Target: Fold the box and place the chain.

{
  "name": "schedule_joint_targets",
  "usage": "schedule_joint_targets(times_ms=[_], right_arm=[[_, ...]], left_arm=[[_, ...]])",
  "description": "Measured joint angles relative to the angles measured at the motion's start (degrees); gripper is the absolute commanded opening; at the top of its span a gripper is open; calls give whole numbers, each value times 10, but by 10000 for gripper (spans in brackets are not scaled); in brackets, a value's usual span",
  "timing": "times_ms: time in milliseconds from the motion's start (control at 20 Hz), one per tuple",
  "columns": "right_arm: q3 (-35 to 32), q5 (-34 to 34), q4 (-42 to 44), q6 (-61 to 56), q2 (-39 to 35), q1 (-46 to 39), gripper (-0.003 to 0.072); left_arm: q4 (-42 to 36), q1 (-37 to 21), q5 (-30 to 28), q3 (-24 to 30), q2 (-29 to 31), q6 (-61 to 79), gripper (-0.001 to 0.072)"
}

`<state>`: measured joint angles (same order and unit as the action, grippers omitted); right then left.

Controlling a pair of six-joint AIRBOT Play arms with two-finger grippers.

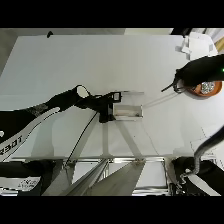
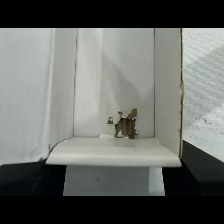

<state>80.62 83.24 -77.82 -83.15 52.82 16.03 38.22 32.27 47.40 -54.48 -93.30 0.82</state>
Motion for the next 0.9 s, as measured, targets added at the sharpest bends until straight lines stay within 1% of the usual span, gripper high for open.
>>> schedule_joint_targets(times_ms=[200,400,650,900], right_arm=[[-1,-16,1,-26,-1,77,8],[-17,-54,0,-55,-2,136,8],[-82,-133,0,-83,1,173,8],[-154,-218,3,-101,3,186,8]], left_arm=[[0,0,0,0,0,0,17],[0,0,0,0,0,0,17],[0,0,0,0,0,0,17],[0,0,0,0,0,0,17]])
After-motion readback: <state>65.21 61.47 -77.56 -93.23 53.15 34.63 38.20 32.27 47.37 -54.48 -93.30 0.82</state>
